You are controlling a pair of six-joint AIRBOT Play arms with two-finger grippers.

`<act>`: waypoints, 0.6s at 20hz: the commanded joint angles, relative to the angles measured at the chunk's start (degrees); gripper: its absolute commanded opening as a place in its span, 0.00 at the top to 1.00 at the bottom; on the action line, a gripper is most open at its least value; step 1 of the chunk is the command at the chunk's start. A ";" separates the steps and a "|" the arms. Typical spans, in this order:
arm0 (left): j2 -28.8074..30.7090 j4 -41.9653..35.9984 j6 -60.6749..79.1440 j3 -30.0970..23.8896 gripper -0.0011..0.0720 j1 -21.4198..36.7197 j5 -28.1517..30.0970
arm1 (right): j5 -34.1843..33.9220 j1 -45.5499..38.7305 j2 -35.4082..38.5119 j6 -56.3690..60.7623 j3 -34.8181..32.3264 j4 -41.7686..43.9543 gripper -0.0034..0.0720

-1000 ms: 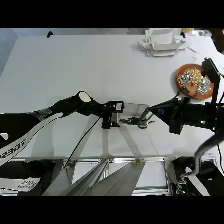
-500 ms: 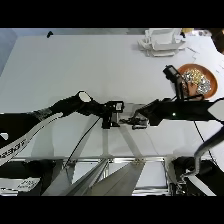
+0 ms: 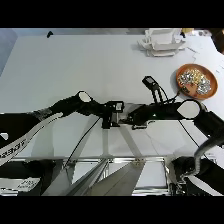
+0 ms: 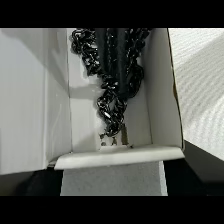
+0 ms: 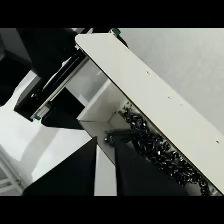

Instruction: Fold the box and place the chain.

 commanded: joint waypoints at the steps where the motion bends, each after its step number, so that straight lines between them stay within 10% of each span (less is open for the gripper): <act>1: 0.00 0.02 0.00 0.00 0.94 0.04 0.00 | -1.62 1.07 -1.16 0.09 -0.11 -0.11 0.71; 7: 0.02 0.02 0.00 0.00 0.94 0.04 0.02 | 2.29 -3.28 8.44 1.62 -0.11 -5.27 0.71; 12: 0.00 0.02 0.00 0.00 0.94 0.04 0.00 | 14.49 -12.04 13.81 11.91 -0.33 -26.10 0.74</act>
